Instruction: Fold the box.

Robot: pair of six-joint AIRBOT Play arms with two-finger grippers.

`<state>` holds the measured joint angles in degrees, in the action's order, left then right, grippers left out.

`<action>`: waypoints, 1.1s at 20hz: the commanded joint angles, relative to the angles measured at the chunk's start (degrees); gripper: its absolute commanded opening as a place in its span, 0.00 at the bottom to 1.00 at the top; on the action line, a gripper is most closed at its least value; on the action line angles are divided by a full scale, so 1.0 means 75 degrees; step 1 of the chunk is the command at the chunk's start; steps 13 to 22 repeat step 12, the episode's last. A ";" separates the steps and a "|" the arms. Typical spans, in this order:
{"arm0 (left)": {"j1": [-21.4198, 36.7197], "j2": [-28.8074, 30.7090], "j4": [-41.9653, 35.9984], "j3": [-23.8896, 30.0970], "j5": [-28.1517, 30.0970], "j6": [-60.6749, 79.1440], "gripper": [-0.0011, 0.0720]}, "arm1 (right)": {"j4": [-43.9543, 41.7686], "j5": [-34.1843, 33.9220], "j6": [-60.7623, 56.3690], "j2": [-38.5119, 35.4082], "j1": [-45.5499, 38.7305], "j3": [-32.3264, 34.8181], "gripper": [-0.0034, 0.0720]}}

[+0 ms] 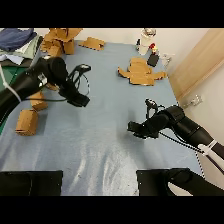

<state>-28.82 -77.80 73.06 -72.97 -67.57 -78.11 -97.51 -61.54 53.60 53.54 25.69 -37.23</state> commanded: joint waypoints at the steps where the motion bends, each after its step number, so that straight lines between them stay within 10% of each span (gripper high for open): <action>1: -0.0460 0.0694 -0.0184 0.1154 0.0644 -0.0248 0.03 | -0.0006 0.0003 0.0000 -0.0006 0.0003 -0.0009 0.05; 22: -0.0635 0.0714 -0.0344 0.1475 0.0755 -0.0248 0.03 | -0.0006 0.0003 0.0000 -0.0006 0.0003 -0.0009 0.05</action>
